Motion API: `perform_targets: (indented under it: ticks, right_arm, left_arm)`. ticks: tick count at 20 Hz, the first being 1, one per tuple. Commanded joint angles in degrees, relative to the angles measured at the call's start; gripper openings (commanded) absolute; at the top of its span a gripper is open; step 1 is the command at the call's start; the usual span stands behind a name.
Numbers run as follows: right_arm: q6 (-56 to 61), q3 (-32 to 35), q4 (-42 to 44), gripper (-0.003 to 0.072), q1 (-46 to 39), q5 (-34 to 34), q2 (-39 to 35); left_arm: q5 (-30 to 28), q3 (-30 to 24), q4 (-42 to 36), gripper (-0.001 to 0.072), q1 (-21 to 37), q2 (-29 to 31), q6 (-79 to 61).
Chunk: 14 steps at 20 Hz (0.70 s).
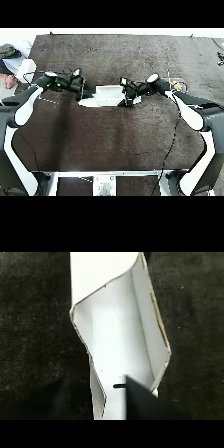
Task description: Fold the box and place the chain.
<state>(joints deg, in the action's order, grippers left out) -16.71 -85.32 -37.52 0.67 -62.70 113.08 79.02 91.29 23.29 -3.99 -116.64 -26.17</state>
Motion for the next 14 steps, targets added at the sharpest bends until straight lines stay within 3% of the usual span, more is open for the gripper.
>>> perform_targets:
  ticks: [1, 4, 7, 9, 12, 14]
  right_arm:
    - [0.0, 0.02, 0.02, 0.0309, 0.07, -0.02, 0.04]
    - [0.0, 0.02, 0.02, 0.0309, 0.07, 0.0, 0.04]
    - [0.0, 0.02, 0.02, 0.0309, 0.07, -0.02, 0.04]
    - [0.0, 0.02, 0.02, 0.0309, 0.07, 0.02, 0.04]
    - [0.0, 0.02, 0.02, 0.0309, 0.07, -0.02, 0.04]
    - [0.0, 0.02, 0.02, 0.0309, 0.07, -0.02, 0.04]
  left_arm:
    - [11.34, 4.11, -0.85, 0.0012, 2.93, 0.04, 4.48]
    - [16.13, 8.48, -1.31, 0.0007, 3.45, 0.07, 8.92]
    - [9.68, 6.51, 0.0, 0.0006, 2.78, 4.48, 11.93]
    - [2.8, 1.29, 0.79, 0.0006, 2.21, 10.1, 12.22]
    - [-8.83, -11.06, 0.66, 0.0006, 0.68, 19.58, 10.08]
    - [-13.35, -18.21, 0.76, 0.0006, -1.57, 24.0, 9.62]
